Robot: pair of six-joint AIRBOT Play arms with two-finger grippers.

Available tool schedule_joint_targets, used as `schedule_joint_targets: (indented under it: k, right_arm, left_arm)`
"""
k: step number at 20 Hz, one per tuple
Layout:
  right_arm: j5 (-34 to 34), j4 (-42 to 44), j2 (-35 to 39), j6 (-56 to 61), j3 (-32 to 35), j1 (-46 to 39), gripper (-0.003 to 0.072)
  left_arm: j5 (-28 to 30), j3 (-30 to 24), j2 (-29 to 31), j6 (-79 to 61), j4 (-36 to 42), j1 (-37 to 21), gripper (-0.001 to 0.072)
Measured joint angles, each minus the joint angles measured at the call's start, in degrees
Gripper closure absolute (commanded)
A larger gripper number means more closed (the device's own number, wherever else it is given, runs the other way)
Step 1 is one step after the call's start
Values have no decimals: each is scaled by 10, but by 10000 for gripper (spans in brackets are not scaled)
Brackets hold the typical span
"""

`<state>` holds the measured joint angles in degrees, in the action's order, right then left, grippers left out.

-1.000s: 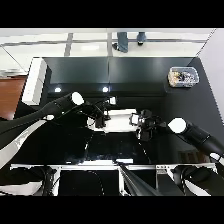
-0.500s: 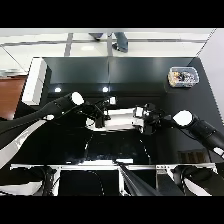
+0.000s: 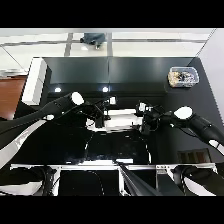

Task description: Fold the box and place the chain.

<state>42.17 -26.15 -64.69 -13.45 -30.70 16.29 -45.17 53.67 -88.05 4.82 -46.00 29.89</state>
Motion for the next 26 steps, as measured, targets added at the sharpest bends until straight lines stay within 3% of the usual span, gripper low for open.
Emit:
schedule_joint_targets:
  k: [14,26]
  right_arm:
    - [21,2,-66,-69,-1,-1,-23]
    - [24,-23,-104,-80,-40,17,-23]
  left_arm:
    - [-1,0,0,0,0,0,682]
    - [-2,0,0,1,0,0,683]
